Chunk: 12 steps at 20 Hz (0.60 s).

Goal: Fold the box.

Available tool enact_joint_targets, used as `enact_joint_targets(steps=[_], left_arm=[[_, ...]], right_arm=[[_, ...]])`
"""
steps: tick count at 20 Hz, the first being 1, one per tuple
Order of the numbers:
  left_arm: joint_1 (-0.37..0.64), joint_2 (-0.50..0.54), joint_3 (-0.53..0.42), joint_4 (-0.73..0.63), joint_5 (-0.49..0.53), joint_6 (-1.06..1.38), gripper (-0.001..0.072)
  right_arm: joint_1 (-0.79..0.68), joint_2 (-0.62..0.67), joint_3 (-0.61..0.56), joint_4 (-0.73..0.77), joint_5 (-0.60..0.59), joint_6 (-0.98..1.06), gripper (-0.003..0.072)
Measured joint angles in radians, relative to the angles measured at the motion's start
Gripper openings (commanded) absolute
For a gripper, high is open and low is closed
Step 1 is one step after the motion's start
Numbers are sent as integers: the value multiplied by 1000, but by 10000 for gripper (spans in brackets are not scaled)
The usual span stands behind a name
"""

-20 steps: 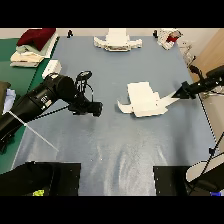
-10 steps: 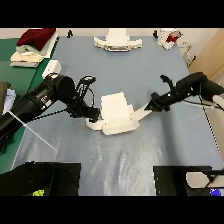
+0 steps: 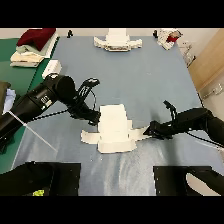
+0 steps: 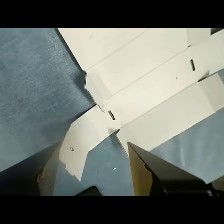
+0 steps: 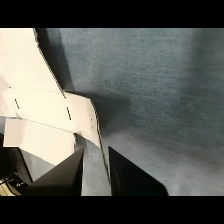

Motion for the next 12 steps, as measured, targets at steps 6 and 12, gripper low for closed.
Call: enact_joint_targets(steps=[6,12], left_arm=[[0,0,0,-23,24,7,425],[12,0,0,-56,29,45,407]], right_arm=[[15,-31,-19,14,46,-14,223],[75,-121,60,23,65,-44,223]])
